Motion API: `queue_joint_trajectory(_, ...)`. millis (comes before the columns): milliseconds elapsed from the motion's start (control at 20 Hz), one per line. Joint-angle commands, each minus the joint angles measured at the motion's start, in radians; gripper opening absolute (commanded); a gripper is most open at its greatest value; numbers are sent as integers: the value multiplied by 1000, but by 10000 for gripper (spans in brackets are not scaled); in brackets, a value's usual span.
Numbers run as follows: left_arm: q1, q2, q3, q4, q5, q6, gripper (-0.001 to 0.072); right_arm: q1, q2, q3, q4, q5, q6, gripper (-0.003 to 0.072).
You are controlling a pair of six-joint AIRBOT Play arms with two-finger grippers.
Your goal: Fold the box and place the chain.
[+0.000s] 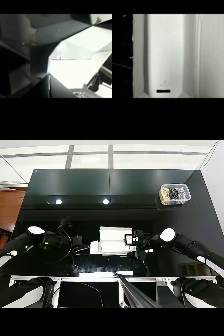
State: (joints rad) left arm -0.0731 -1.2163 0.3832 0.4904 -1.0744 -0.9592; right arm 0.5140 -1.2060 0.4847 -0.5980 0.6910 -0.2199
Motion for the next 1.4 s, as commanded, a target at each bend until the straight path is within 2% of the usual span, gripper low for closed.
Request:
queue_joint_trajectory(0,73,3,11,168,-1,-43,24,-1,0,0,-1,5,7,480)
queue_joint_trajectory(150,145,3,11,182,-2,-42,24,-1,0,0,-1,5,7,480)
queue_joint_trajectory(300,159,3,11,186,10,-40,23,-1,0,0,0,4,7,480)
queue_joint_trajectory(400,119,2,11,188,37,-53,23,-1,0,0,0,4,6,480)
queue_joint_trajectory(650,-56,-16,11,177,138,-127,23,-1,0,0,-1,5,7,480)
queue_joint_trajectory(750,-91,-16,11,171,151,-127,23,-1,0,0,0,4,7,480)
queue_joint_trajectory(950,-124,-16,11,125,151,-111,23,-1,0,0,0,4,7,480)
queue_joint_trajectory(1350,-117,-15,11,117,143,-58,24,-1,0,0,0,4,7,480)
